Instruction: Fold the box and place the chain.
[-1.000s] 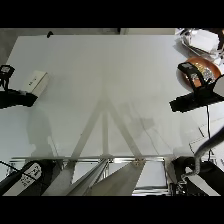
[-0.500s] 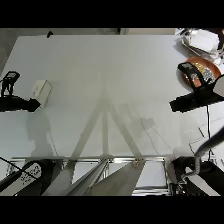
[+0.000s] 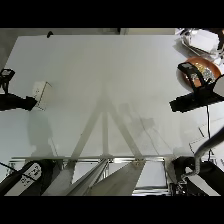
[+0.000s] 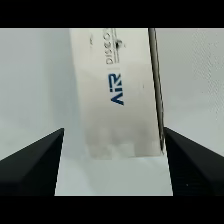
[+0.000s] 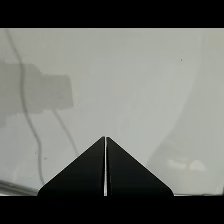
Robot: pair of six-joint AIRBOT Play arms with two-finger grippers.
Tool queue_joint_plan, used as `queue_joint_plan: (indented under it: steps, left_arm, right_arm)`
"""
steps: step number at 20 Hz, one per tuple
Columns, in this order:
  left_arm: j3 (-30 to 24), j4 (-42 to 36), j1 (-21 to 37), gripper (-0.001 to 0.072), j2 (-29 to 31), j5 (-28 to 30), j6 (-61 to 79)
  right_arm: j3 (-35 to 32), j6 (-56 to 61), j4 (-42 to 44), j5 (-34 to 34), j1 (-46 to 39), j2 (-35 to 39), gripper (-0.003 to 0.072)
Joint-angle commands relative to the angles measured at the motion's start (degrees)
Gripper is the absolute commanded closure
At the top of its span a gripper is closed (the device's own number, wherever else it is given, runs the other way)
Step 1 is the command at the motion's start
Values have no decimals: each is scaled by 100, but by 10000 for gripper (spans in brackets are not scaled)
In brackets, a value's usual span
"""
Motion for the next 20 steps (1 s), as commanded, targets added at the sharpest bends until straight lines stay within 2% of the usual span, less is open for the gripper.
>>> queue_joint_plan:
  steps: [1, 5, 20]
  left_arm:
    - [2, 4, -46, 16, 564, 262, 0]
    - [2, -103, -63, 16, 898, 278, -7]
    - [0, -105, -63, 17, 776, 160, -24]
  right_arm:
    - [0, 0, 0, 2, -2, 4, 668]
    - [0, 0, 0, 2, -2, 4, 668]
    - [0, 0, 0, 0, -4, 4, 668]
